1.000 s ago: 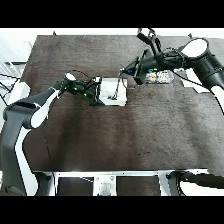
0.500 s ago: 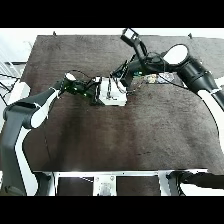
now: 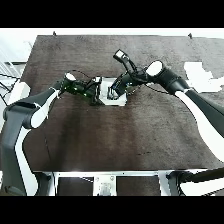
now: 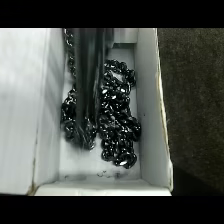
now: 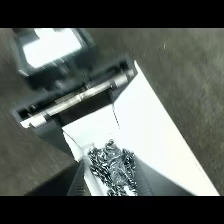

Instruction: Fold the box and place the chain.

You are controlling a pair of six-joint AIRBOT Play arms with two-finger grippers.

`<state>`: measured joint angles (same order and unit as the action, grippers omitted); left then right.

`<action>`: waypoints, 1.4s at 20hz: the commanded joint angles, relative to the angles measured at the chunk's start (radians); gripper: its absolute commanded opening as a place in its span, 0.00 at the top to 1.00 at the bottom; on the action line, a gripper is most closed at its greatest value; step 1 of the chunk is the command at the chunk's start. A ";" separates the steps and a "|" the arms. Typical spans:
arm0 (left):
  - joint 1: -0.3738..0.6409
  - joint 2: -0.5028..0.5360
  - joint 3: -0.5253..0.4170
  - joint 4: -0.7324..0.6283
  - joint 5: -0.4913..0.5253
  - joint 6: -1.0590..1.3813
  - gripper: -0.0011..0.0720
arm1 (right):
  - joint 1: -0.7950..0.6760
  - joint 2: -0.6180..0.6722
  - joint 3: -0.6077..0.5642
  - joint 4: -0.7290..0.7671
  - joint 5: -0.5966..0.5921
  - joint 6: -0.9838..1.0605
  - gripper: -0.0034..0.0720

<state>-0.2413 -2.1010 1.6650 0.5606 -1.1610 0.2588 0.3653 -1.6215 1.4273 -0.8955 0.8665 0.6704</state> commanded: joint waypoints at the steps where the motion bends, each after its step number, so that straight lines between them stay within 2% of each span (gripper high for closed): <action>1: 0.001 0.000 0.000 0.000 0.000 0.000 0.13 | -0.017 -0.029 -0.001 -0.084 0.000 -0.001 0.46; 3: 0.001 0.000 0.000 0.000 0.000 0.000 0.13 | -0.050 0.002 -0.001 -0.139 0.041 -0.010 0.43; 4: 0.001 0.000 0.000 0.000 -0.001 0.000 0.13 | -0.080 0.019 -0.001 -0.148 0.070 -0.034 0.35; 7: 0.001 0.000 0.000 0.000 0.000 0.000 0.13 | -0.202 0.037 -0.002 -0.149 0.129 -0.143 0.35; 9: 0.001 0.000 0.000 0.000 0.000 0.000 0.13 | -0.267 0.019 -0.004 -0.136 0.130 -0.268 0.27; 12: 0.001 0.000 0.000 0.000 0.000 0.000 0.13 | -0.293 -0.040 -0.004 -0.134 0.130 -0.458 0.26; 13: 0.001 0.000 0.000 0.000 0.000 0.000 0.13 | -0.291 -0.066 -0.004 -0.134 0.130 -0.506 0.23; 18: 0.001 0.000 0.000 0.000 0.001 0.000 0.13 | -0.273 -0.172 0.011 -0.125 0.093 -0.634 0.23; 21: 0.001 0.000 0.000 0.000 0.001 0.000 0.13 | -0.273 -0.211 0.044 -0.064 0.092 -0.683 0.23; 28: 0.001 0.000 0.000 0.000 0.001 0.000 0.13 | -0.260 -0.286 0.114 -0.058 0.119 -0.683 0.25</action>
<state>-0.2409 -2.1010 1.6650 0.5606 -1.1606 0.2592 0.1013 -1.8790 1.5208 -0.9604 0.9745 -0.0032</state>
